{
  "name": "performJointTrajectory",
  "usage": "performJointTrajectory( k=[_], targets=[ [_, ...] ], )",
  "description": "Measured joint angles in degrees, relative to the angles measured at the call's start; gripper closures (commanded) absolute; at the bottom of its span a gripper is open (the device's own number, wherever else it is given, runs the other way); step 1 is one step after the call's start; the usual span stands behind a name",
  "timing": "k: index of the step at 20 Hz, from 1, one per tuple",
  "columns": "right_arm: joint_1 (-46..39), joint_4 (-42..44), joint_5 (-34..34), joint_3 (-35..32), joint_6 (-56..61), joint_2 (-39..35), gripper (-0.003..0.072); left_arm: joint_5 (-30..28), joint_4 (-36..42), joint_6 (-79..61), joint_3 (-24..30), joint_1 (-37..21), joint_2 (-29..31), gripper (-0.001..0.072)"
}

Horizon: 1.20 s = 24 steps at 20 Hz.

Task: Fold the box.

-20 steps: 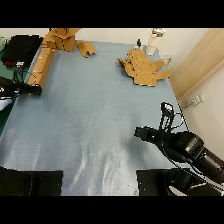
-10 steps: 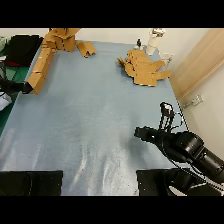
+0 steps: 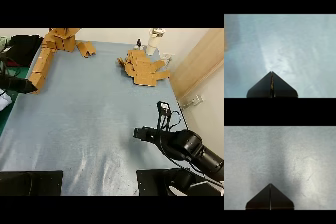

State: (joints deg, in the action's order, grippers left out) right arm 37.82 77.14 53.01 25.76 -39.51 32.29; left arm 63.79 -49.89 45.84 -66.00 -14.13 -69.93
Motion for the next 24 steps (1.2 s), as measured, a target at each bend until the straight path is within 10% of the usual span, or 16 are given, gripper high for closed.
performJointTrajectory(
  k=[11, 24],
  targets=[
    [-8.72, 21.81, 6.21, 31.74, -28.85, 35.34, 0.0683, -3.08, -18.88, 35.82, 6.6, 35.56, 4.13, 0.07],
    [-8.81, 25.66, 8.81, 40.44, -34.49, 45.4, 0.0682, -6.29, -18.78, 43.39, 12.39, 43.95, 4.2, 0.0699]
  ],
)
